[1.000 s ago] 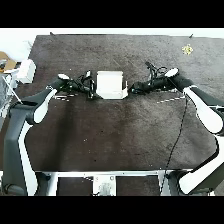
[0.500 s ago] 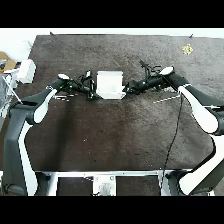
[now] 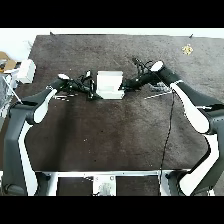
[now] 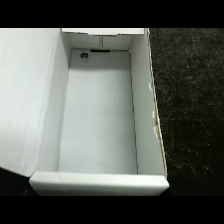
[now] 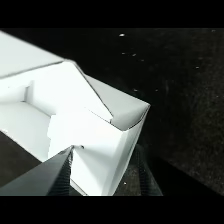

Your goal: Fold the box and place the chain.

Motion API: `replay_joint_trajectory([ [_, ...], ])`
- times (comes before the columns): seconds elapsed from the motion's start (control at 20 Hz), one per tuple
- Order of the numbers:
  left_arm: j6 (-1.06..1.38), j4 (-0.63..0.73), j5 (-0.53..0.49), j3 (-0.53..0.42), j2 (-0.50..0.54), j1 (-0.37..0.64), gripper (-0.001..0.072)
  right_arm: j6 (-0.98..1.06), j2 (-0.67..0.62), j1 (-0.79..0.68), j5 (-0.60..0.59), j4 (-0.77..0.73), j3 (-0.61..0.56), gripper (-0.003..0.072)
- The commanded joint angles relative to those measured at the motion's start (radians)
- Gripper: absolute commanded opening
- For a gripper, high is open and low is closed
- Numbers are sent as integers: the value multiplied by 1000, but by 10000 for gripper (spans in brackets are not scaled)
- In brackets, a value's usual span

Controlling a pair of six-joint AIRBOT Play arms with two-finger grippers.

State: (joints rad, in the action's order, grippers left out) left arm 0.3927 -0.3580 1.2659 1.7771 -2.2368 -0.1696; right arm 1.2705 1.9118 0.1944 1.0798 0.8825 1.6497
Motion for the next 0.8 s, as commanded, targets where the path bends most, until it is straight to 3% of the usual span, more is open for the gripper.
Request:
replay_joint_trajectory([
  [0.0, 0, 0, 1, 1, 0, 0, 226, 70, 2, 32, -35, 90, 28, 437],
  [0.35, 0, 0, 1, 1, 0, 0, 226, 238, 79, 107, 9, 290, 135, 437],
  [0.65, 0, 0, 1, 1, 0, 0, 226, 456, 87, 187, 13, 590, 171, 434],
  [0.75, 0, 0, 1, 1, 0, 0, 226, 519, 90, 222, -2, 657, 192, 373],
])
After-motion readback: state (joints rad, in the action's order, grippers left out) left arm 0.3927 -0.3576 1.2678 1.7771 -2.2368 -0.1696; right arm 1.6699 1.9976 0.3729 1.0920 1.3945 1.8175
